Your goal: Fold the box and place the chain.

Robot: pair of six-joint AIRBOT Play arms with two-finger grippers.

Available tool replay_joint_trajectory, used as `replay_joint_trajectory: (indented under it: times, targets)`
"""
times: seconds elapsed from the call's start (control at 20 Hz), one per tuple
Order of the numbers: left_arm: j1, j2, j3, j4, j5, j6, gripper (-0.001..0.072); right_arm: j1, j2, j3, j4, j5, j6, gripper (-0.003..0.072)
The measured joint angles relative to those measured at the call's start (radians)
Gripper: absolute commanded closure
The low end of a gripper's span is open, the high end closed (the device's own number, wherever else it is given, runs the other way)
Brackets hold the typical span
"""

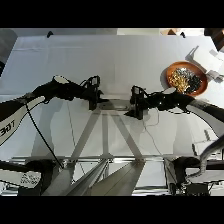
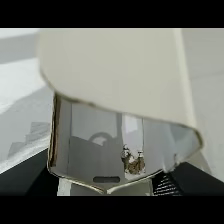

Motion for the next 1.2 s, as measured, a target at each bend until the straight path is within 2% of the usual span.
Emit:
replay_joint_trajectory:
  times: [0.85, 0.9, 1.05, 1.2]
  targets:
    - [0.000, 0.000, 0.000, -0.005, 0.001, 0.000, 0.0691, 0.000, 0.000, 0.000, 0.000, 0.011, 0.001, 0.0144]
    - [0.000, 0.000, 0.000, -0.006, 0.001, 0.000, 0.0651, 0.000, 0.000, 0.000, 0.000, 0.011, 0.001, 0.0144]
    - [0.000, 0.000, 0.000, -0.007, 0.012, -0.003, 0.0427, 0.000, 0.000, 0.000, 0.002, 0.020, -0.001, 0.0144]
    - [0.000, 0.003, 0.000, -0.001, 0.006, -0.002, 0.0417, 0.000, 0.000, 0.000, 0.000, 0.017, -0.001, 0.0144]
